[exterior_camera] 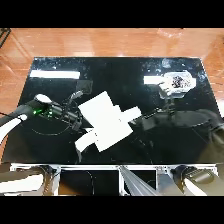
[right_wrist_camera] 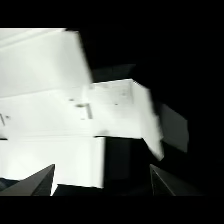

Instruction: Fold the box and place the chain.

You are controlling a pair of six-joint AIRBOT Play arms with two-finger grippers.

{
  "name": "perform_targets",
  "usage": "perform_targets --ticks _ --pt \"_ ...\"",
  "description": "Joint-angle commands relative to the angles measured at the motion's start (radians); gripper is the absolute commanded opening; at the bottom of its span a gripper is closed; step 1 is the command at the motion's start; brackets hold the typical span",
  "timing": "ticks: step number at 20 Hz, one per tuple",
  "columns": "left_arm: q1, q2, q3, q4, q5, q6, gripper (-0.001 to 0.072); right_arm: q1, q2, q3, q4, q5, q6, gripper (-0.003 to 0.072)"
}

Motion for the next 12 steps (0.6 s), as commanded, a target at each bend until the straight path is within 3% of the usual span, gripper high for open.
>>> perform_targets --ticks 1,4,6,9,12 --pt "-0.083 0.066 0.038 0.08 0.043 0.053 0.0017 -0.2 0.08 0.078 -0.166 -0.232 -0.002 0.0685" --pt "-0.219 0.208 0.037 0.317 0.125 0.048 0.0016 -0.289 0.122 0.087 -0.417 -0.346 -0.023 0.0685" --pt "-0.282 0.306 0.02 0.363 0.257 0.049 0.0017 -0.311 0.121 0.087 -0.525 -0.367 -0.024 0.0685" --pt "-0.337 0.359 -0.025 0.334 0.483 0.103 0.0019 -0.313 0.121 0.087 -0.544 -0.298 -0.024 0.0685" --pt "-0.343 0.306 -0.032 0.33 0.497 0.1 0.002 -0.313 0.121 0.087 -0.437 -0.209 -0.016 0.0685"
